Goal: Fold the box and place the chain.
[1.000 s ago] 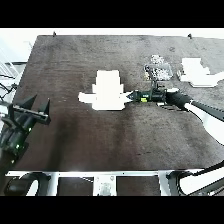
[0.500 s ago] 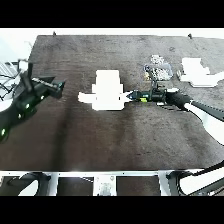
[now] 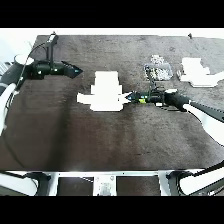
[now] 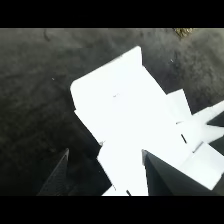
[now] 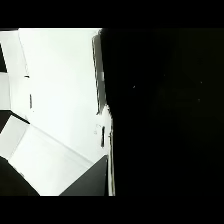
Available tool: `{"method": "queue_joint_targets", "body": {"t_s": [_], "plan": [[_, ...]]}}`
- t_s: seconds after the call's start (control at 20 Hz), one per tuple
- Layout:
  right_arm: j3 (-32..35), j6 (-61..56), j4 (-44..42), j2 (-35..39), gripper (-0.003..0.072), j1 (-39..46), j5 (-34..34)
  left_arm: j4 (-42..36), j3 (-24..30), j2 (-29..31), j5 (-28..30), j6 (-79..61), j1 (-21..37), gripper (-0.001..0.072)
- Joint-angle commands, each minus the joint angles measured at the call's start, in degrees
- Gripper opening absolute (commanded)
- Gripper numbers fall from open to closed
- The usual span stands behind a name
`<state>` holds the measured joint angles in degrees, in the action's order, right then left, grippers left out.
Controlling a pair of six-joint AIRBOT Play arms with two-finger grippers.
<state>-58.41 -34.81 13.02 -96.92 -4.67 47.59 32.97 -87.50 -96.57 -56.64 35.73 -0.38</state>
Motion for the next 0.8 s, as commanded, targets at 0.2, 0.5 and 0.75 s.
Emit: {"method": "queue_joint_targets", "body": {"t_s": [0.2, 0.5, 0.75], "plan": [[0.37, -0.04, 0.02, -0.02, 0.0011, -0.07, -0.48, 7.41, -26.40, -21.16, -19.47, 15.52, -2.10, 0.0528], [0.37, -0.02, 0.04, -0.02, 0.0011, -0.07, -0.50, 6.95, -29.00, -27.76, -17.42, 15.69, -5.27, 0.0528], [0.37, 0.59, 0.02, -0.02, 0.0011, -0.09, -0.48, 2.45, -28.98, -29.27, -17.62, 12.20, -5.95, 0.0528]]}}
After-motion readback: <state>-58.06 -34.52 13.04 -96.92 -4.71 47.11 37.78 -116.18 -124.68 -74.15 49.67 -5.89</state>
